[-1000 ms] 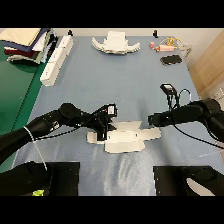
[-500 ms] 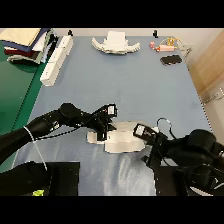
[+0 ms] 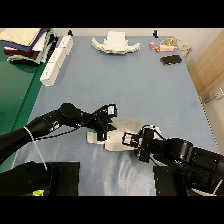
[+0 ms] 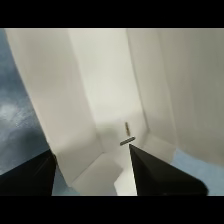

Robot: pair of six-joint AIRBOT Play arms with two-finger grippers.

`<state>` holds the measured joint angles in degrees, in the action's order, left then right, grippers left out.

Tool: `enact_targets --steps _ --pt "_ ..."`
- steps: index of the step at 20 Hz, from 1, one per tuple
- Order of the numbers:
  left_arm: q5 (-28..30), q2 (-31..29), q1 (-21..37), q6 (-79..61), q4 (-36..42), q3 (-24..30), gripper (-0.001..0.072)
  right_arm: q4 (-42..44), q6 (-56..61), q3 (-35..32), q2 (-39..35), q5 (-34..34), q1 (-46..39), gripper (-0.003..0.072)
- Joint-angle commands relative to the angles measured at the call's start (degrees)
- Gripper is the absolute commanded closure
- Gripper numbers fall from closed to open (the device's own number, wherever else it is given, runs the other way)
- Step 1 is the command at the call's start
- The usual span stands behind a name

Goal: Fold the box.

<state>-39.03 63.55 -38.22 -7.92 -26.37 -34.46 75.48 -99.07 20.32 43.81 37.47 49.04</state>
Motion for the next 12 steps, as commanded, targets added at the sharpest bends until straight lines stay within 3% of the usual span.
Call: enact_targets --steps 1,8,12 --pt "0.0 0.04 -0.02 -0.02 0.0 -0.07 0.0695 -8.96 12.52 1.49 -1.09 0.09 0.28 0.0044" --pt "0.0 0.04 -0.02 -0.02 0.0 -0.07 0.0695 -11.04 16.13 1.51 -5.2 2.69 0.24 0.0039" --pt "0.0 0.04 -0.02 -0.02 0.0 -0.07 0.0695 -12.02 16.06 1.4 -4.59 2.4 -1.09 -0.0034"
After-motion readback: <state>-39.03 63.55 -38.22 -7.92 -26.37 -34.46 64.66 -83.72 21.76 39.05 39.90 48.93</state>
